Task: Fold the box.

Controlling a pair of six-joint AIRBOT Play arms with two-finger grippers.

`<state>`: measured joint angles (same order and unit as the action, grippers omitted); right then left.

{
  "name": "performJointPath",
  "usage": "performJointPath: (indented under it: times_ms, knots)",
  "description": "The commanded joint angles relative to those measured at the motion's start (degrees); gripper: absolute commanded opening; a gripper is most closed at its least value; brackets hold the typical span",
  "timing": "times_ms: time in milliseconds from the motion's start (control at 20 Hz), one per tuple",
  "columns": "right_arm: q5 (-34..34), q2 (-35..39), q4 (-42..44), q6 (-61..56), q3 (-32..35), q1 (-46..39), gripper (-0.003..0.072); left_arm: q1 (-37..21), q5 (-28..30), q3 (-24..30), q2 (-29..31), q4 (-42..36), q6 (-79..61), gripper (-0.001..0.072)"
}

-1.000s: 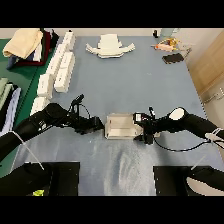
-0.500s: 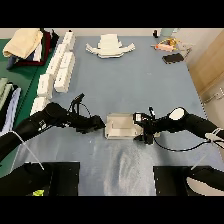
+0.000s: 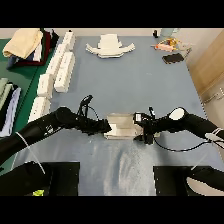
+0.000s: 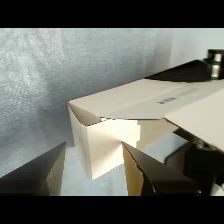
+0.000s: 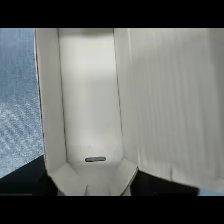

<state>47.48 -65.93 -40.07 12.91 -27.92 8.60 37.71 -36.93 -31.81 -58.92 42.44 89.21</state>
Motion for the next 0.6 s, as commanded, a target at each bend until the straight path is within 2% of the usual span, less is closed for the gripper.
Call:
performJointPath:
  times_ms: [0,150,250,550]
  knots:
    - [0.0,0.04,0.0,0.0,-0.04,0.04,0.0506,5.05,0.35,-4.2,-2.64,17.2,17.4,0.0511]
    - [0.02,0.04,0.0,0.0,-0.04,0.04,0.0506,9.25,-3.21,-10.45,-6.69,30.45,30.8,0.0511]
    - [0.0,0.04,0.0,0.0,-0.04,0.04,0.0506,11.45,-7.02,-13.86,-9.14,36.06,36.59,0.0511]
    - [0.02,0.04,0.0,0.0,-0.04,0.04,0.0506,16.41,-15.13,-19.96,-14.73,43.08,48.59,0.051]
